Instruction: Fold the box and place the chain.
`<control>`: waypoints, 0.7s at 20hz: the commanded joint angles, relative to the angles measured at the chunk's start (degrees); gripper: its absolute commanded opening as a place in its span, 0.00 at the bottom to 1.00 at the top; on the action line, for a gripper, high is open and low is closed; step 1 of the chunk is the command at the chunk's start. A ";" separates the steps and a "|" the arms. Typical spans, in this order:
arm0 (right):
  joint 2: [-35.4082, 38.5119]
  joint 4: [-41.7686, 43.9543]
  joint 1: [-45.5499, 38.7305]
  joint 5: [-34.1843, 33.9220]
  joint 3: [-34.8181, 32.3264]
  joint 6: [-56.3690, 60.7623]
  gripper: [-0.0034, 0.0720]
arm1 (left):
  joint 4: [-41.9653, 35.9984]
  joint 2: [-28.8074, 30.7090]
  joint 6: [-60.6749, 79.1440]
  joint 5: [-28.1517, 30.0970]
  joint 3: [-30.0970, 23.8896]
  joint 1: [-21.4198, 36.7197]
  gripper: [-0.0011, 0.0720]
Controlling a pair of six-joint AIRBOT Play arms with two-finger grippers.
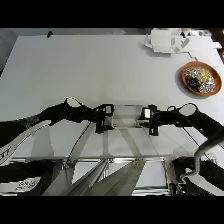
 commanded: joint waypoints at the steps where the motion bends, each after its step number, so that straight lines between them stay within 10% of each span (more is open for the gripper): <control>1: -0.04 2.51 -0.02 -0.04 -1.66 -3.13 0.54 | -0.22 0.00 -0.07 0.02 0.04 0.02 0.11; 10: 2.10 0.35 -1.86 -0.04 -1.68 0.87 0.53 | -0.24 0.00 -0.07 0.02 0.04 0.02 0.11; 14: 9.33 -9.14 -4.24 0.61 -1.70 15.63 0.26 | -0.22 0.00 -0.07 0.04 0.04 0.02 0.11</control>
